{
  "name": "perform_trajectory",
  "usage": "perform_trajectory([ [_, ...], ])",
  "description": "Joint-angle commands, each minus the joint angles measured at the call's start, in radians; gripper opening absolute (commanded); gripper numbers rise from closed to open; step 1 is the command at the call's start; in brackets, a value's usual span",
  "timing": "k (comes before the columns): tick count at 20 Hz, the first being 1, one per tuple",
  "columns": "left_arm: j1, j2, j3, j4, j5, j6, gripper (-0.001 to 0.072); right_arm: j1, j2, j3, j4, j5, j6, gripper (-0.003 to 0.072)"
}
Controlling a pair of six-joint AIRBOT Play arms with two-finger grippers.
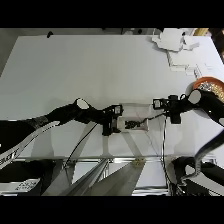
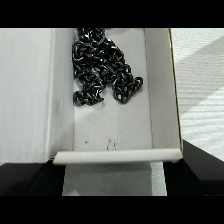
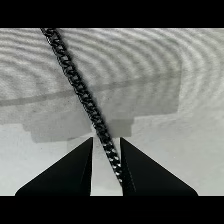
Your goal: Fold the box and place the chain.
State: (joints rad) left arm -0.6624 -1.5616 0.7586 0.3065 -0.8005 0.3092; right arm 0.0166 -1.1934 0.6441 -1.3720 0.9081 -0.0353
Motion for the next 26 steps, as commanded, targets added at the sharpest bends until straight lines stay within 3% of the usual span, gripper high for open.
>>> perform_trajectory([
  [1,0.000,0.000,0.000,0.000,0.000,0.000,0.0210,0.000,-0.003,0.000,0.000,-0.008,-0.001,0.0198],
  [13,0.000,0.000,0.000,0.000,0.000,0.000,0.0210,0.000,-0.038,0.000,0.007,-0.006,-0.026,0.0193],
  [16,0.000,0.000,0.000,0.000,0.000,0.000,0.0210,0.000,-0.040,0.000,0.006,-0.004,-0.026,0.0043],
  [18,0.000,0.000,0.000,0.000,0.000,0.000,0.0210,0.000,-0.036,0.000,0.006,0.002,-0.025,0.0019],
  [26,0.000,0.000,0.000,0.000,0.000,0.000,0.0210,0.000,0.173,0.000,0.079,0.198,-0.014,0.0019],
])
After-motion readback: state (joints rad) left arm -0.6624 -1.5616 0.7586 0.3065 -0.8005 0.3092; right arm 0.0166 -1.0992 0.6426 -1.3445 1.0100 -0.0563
